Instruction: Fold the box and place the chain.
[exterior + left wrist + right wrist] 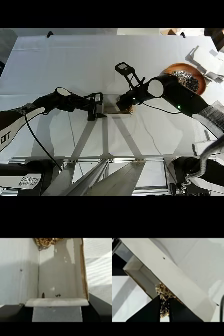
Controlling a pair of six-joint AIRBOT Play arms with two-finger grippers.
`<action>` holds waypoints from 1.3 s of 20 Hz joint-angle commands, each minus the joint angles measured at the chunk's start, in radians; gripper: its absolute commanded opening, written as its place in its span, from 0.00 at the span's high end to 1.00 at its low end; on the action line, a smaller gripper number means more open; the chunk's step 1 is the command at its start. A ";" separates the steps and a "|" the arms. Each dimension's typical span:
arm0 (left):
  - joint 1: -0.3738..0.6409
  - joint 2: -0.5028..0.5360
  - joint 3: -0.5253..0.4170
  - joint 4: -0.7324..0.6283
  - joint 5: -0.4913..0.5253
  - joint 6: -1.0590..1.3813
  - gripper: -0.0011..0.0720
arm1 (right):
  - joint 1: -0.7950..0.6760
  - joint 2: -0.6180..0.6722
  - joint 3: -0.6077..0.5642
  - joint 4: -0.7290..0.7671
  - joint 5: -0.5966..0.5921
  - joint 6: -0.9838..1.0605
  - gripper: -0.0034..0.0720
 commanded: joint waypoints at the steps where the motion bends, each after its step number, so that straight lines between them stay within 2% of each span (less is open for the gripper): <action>1: 0.000 0.000 0.000 0.000 0.000 0.000 0.69 | 0.001 -0.007 -0.002 0.011 -0.010 0.010 0.87; 3: 0.000 0.000 0.000 0.000 0.000 0.000 0.69 | 0.001 -0.007 -0.002 0.011 -0.008 0.010 0.67; 12: 0.000 0.000 0.000 0.000 0.000 0.000 0.69 | 0.000 -0.007 -0.002 0.047 0.031 0.005 0.67; 15: 0.000 0.000 0.000 0.000 0.000 0.000 0.69 | -0.018 0.021 -0.002 0.045 0.100 -0.067 0.68; 19: 0.000 0.000 0.000 0.000 0.000 0.000 0.69 | -0.097 0.137 -0.004 0.058 0.210 -0.292 0.68; 23: 0.000 0.000 0.000 0.000 0.000 0.000 0.69 | -0.308 0.167 -0.101 0.253 0.307 -0.769 0.68; 24: 0.000 0.000 0.000 0.000 0.000 0.000 0.69 | -0.352 0.161 -0.140 0.294 0.303 -0.886 0.67; 25: 0.000 0.000 0.000 0.000 0.000 0.000 0.69 | -0.389 0.150 -0.179 0.327 0.285 -1.015 0.57; 26: 0.000 0.000 0.000 0.000 0.000 0.000 0.69 | -0.415 0.135 -0.207 0.341 0.267 -1.124 0.55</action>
